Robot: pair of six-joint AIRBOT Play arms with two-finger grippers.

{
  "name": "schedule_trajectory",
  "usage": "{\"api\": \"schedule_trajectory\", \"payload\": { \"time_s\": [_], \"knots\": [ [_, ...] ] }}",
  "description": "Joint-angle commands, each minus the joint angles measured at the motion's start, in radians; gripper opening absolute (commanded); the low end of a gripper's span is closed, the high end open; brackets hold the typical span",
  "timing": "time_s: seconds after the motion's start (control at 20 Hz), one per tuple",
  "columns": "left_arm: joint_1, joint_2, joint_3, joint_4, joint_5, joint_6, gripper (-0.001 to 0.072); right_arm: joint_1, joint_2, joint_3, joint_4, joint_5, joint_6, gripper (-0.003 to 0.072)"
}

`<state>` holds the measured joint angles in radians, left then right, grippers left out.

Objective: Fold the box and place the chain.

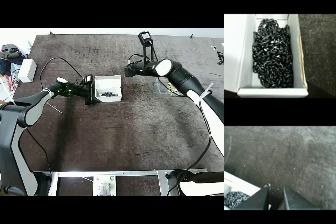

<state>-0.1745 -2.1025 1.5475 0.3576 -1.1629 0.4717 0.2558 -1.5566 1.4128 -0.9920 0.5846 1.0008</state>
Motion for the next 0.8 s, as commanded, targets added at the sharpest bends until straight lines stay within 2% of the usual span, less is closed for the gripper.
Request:
{"api": "schedule_trajectory", "payload": {
  "time_s": [0.0, 0.1, 0.3, 0.55, 0.65, 0.75],
  "knots": [
    [0.000, 0.000, 0.000, 0.000, 0.000, 0.000, 0.0163, -0.103, -0.093, 0.114, 0.380, 0.213, -0.445, 0.0190],
    [0.000, 0.000, 0.000, 0.000, 0.000, 0.000, 0.0163, -0.126, -0.179, 0.222, 0.390, 0.306, -0.460, 0.0153],
    [0.000, 0.000, 0.000, 0.000, 0.000, 0.000, 0.0163, -0.128, -0.338, 0.382, 0.392, 0.462, -0.545, 0.0152],
    [0.000, 0.000, 0.000, 0.000, 0.000, 0.000, 0.0163, -0.126, -0.399, 0.400, 0.417, 0.645, -0.695, 0.0155],
    [0.000, 0.000, 0.000, 0.000, 0.000, 0.000, 0.0163, -0.125, -0.399, 0.400, 0.430, 0.690, -0.776, 0.0186],
    [0.000, 0.000, 0.000, 0.000, 0.000, 0.000, 0.0163, -0.117, -0.399, 0.400, 0.432, 0.704, -0.808, 0.0184]
  ]
}}
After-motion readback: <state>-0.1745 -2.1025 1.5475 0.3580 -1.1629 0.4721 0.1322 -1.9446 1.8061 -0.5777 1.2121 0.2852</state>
